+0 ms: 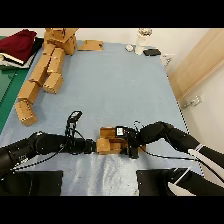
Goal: Fold the box.
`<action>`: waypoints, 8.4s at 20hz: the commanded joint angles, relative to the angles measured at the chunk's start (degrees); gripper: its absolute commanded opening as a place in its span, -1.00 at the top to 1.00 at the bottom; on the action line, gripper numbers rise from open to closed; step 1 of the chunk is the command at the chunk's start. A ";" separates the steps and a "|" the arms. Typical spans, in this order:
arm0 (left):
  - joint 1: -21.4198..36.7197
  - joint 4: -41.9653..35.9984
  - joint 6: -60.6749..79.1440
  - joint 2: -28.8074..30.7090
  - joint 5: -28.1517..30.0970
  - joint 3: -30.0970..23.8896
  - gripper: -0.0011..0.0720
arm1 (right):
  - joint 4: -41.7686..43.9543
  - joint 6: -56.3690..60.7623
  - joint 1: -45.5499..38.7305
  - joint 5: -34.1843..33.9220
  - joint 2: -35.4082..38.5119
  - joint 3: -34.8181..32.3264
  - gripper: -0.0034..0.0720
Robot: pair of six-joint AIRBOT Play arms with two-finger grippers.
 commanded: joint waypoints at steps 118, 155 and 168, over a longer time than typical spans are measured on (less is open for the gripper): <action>-11.93 40.19 -47.08 -23.52 -46.86 40.37 0.94 | -0.02 0.00 0.02 0.02 0.04 -0.02 -0.17; 11.74 -33.62 115.60 -12.39 -9.79 0.94 -0.92 | -0.26 0.00 0.02 0.04 0.02 -0.02 -0.17; 6.51 -33.48 115.62 -15.76 -4.83 1.14 -0.91 | -0.24 0.00 0.00 0.04 0.02 -0.02 -0.17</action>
